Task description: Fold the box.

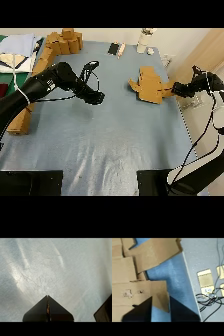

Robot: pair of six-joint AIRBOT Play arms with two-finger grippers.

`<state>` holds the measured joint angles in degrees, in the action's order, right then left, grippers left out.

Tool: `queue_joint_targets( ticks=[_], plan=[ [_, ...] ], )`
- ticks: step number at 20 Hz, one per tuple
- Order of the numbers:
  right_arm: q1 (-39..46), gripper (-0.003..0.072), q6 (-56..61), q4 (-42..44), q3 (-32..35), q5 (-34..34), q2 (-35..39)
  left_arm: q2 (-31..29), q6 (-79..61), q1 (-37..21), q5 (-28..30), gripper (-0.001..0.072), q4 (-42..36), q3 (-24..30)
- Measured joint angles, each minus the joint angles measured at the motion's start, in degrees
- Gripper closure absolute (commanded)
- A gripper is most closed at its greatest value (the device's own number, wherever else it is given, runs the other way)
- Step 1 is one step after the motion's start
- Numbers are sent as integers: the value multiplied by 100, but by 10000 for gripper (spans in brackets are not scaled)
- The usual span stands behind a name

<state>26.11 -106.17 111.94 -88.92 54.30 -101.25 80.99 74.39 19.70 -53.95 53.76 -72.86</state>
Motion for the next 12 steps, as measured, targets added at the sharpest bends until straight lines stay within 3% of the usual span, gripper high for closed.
queue_joint_targets(
  ticks=[1, 8, 12],
  plan=[
    [-37, 682, -74, 79, -24, 24, -17, 0, 0, 0, 0, 697, -2, 0],
    [-310, 687, -317, 358, -66, 678, 245, 0, 0, 0, 11, 697, -175, 0],
    [-605, 687, 83, 330, 852, 651, 1178, 0, 2, 0, -15, 697, -304, 0]
  ],
)
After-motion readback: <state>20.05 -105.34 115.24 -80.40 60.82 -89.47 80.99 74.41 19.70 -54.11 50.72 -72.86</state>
